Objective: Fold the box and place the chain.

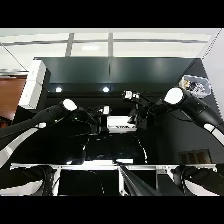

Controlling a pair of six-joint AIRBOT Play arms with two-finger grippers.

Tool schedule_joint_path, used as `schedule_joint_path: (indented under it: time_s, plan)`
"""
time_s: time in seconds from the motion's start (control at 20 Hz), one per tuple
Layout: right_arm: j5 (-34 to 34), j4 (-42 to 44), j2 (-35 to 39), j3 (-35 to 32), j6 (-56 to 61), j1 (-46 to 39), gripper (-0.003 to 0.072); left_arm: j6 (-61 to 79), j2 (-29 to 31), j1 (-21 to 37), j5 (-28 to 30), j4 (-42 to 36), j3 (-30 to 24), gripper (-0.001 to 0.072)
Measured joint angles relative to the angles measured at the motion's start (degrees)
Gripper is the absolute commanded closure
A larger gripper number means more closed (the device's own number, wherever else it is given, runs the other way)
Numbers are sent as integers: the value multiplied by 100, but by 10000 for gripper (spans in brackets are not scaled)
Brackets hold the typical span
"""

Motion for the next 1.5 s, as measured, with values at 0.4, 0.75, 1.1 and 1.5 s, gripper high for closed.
schedule_joint_path:
  time_s: [0.4, 0.75, 1.1, 1.5]
  plan:
    - [-74, 92, -7, -186, 46, 2, 379, 2, -2, 0, 0, 0, 0, 357]
    - [-116, 203, -7, -251, 98, 0, 373, 0, -2, 0, -4, 2, 0, 357]
    - [-103, 223, -7, -256, 118, 0, 372, 0, 0, 0, -4, 2, 0, 357]
    - [-39, 219, 52, -256, 201, 0, 374, 7, 0, 0, -7, 2, 0, 357]
